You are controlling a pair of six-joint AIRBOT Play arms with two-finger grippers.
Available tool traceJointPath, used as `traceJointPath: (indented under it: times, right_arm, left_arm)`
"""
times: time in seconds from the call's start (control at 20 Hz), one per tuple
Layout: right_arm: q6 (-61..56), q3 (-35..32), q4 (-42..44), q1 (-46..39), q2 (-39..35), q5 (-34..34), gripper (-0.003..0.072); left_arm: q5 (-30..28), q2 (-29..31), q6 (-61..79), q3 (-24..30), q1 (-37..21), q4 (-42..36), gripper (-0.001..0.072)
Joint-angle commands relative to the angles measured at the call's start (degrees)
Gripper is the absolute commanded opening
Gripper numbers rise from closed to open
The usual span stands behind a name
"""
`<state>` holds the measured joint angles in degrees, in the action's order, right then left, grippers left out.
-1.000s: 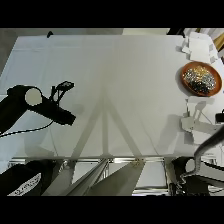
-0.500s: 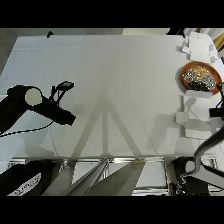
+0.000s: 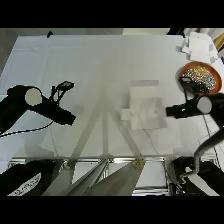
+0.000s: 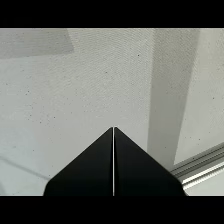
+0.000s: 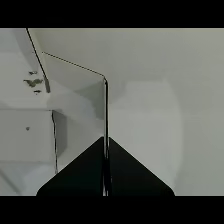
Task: Fold the box and place the chain.
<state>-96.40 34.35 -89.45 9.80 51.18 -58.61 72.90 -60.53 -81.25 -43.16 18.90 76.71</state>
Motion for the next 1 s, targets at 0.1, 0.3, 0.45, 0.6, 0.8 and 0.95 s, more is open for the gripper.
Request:
traceJointPath:
  times: [0.1, 0.3, 0.45, 0.6, 0.8, 0.95]
  right_arm:
    - [-14.19, -5.95, 2.97, 18.49, -5.31, 12.94, 0.0012]
    - [-26.77, -7.52, -5.11, 28.22, -5.31, 15.32, 0.0012]
    - [-31.61, -7.52, -8.79, 32.17, -5.31, 15.30, 0.0013]
    - [-32.57, -7.52, -9.27, 33.11, -5.31, 14.86, 0.0013]
    - [-32.57, -7.52, -9.27, 33.11, -5.31, 14.23, 0.0013]
    - [-32.57, -7.52, -9.07, 33.11, -5.31, 14.23, 0.0014]
  left_arm:
    - [-0.02, 0.04, 0.00, 0.02, 0.02, 0.02, 0.0013]
    - [0.00, 0.04, 0.00, 0.02, 0.02, 0.00, 0.0013]
    - [0.00, 0.04, 0.02, 0.02, 0.02, 0.02, 0.0013]
    - [-0.39, 0.04, 0.00, 0.02, 0.02, 0.00, 0.0012]
    - [-4.66, 0.00, 0.31, 0.02, 0.02, 0.02, 0.0012]
    - [-11.67, -0.13, 3.91, 0.02, 0.02, -0.70, 0.0296]
